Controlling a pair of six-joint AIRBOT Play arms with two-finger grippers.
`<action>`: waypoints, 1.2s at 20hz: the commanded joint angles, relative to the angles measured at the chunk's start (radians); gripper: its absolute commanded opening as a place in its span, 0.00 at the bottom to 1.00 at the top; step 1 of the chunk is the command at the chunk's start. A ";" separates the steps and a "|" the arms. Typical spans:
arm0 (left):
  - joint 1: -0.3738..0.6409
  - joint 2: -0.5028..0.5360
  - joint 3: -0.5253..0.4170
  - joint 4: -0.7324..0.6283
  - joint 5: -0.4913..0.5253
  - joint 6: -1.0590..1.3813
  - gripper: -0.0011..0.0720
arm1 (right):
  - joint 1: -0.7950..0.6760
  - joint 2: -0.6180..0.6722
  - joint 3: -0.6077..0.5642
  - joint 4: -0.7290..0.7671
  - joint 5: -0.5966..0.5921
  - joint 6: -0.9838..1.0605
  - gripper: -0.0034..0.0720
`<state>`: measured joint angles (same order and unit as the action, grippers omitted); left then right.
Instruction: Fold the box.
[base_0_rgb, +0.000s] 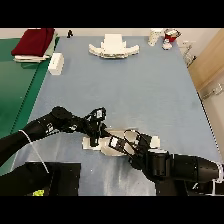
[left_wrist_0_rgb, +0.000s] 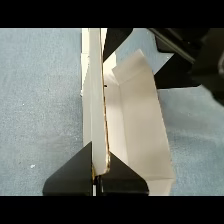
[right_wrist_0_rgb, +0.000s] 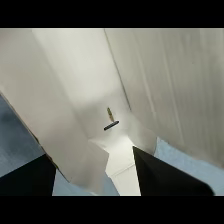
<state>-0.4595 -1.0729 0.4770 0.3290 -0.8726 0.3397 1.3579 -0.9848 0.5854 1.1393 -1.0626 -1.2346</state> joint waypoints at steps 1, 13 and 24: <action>0.000 0.000 0.000 0.000 0.000 0.000 0.03 | 0.000 0.035 0.001 -0.037 -0.008 0.007 1.00; 0.000 0.000 0.000 0.000 0.000 0.000 0.03 | -0.300 0.203 -0.062 0.179 0.127 -0.410 1.00; 0.000 0.000 0.000 0.000 0.000 0.000 0.03 | -0.790 0.206 -0.125 0.934 0.193 -1.407 1.00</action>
<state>-0.4595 -1.0729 0.4770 0.3286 -0.8730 0.3397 0.6804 -0.7803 0.4728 1.8313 -0.8356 -2.3592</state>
